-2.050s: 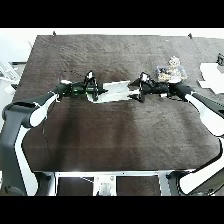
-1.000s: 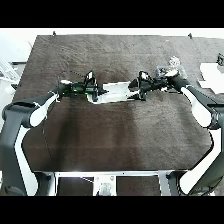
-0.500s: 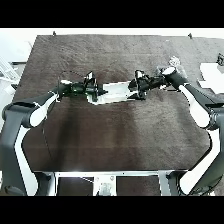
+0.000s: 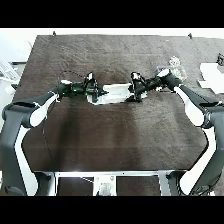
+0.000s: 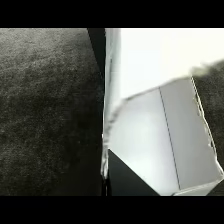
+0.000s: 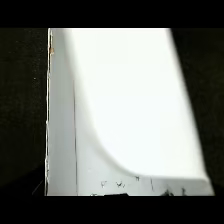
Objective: Fold the box and place the chain.
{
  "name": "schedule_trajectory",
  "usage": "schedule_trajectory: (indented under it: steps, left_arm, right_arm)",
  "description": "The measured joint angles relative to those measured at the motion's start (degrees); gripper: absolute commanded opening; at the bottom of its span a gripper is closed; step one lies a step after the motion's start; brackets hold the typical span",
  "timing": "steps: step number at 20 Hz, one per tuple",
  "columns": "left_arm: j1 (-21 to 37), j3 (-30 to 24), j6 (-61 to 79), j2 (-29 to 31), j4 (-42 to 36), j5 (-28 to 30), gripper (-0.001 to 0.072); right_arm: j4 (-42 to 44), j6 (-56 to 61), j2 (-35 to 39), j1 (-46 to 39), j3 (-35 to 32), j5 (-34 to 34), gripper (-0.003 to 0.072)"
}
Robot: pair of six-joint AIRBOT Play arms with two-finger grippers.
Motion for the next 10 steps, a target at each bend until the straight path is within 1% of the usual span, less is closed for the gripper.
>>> schedule_trajectory:
  steps: [10]
  left_arm:
    - [0.02, 0.00, 0.28, 0.00, -0.02, 0.09, 0.0022]
  right_arm:
    - [2.56, -0.48, -1.64, -0.13, 0.00, 0.81, 0.0671]
